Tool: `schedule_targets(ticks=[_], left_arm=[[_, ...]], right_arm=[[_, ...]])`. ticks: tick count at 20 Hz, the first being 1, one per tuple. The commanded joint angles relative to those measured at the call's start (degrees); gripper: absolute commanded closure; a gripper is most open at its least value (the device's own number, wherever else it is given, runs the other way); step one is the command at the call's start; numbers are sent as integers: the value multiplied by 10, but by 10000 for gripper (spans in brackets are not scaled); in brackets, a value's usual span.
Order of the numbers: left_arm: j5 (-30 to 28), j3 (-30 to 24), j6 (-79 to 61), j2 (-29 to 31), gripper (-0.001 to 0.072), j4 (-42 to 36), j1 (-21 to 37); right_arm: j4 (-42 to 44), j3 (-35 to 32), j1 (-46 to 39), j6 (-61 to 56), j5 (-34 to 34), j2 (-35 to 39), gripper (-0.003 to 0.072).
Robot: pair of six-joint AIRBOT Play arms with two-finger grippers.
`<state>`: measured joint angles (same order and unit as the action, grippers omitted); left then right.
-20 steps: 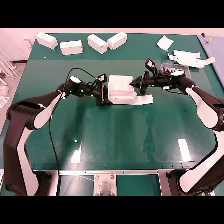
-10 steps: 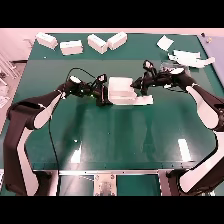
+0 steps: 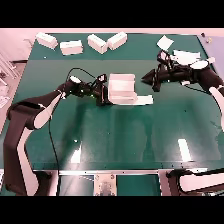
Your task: Fold the box and place the chain.
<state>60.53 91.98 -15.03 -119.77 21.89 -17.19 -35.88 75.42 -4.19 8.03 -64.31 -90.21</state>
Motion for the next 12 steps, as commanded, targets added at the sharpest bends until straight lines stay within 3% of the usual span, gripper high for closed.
schedule_targets(ticks=[1, 4, 12], left_arm=[[0, 0, 0, 0, 148, 0, 0], [0, 0, 0, 0, 148, 0, 0], [0, 0, 0, 0, 148, 0, 0]], right_arm=[[-57, -68, -3, 18, 3, 29, 73], [-57, -99, -3, 68, 5, 19, 74], [-7, -100, -2, 181, 28, -29, 97]])
